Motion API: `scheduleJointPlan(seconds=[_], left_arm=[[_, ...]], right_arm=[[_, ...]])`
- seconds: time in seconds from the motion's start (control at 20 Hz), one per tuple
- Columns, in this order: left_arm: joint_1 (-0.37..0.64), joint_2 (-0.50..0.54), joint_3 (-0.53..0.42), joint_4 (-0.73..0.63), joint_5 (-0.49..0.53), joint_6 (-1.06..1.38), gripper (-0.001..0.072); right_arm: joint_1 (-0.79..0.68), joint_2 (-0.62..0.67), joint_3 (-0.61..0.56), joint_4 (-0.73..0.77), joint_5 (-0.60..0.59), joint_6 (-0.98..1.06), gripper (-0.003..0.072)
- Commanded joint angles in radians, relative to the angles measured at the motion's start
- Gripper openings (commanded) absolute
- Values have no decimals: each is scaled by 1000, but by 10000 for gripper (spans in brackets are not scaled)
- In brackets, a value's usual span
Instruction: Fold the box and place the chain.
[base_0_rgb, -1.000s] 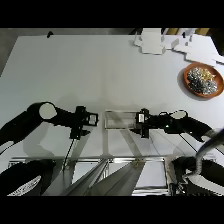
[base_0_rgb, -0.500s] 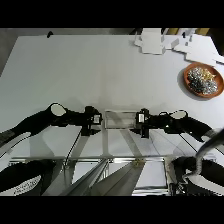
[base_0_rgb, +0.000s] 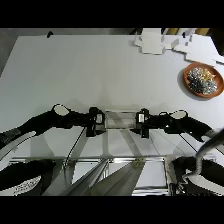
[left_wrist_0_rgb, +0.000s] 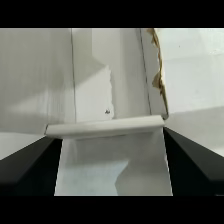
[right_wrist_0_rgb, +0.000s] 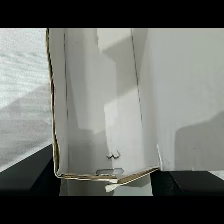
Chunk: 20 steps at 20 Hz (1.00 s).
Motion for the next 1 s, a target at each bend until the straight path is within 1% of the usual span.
scheduleJointPlan(seconds=[0.0, 0.1, 0.3, 0.4, 0.55, 0.9, 0.95], left_arm=[[-6, -4, 0, -35, -14, 21, 696], [-6, -4, 0, -37, -14, 21, 696], [-5, -7, 0, -102, -14, 21, 696], [3, -29, 0, -123, -21, 21, 696], [19, -65, 3, -122, -40, 19, 695], [22, -65, 3, -140, -36, 24, 690], [22, -65, 3, -140, -35, 24, 677]], right_arm=[[0, 0, 0, 0, 0, 0, 299], [0, 0, 0, 0, 0, 0, 299], [0, 0, 0, 0, 0, 0, 299], [0, 0, 0, 0, 0, 0, 299], [0, 0, 0, 0, 0, 0, 299], [0, 0, 0, 0, 0, 0, 299], [0, 0, 0, 0, 0, 0, 299]])
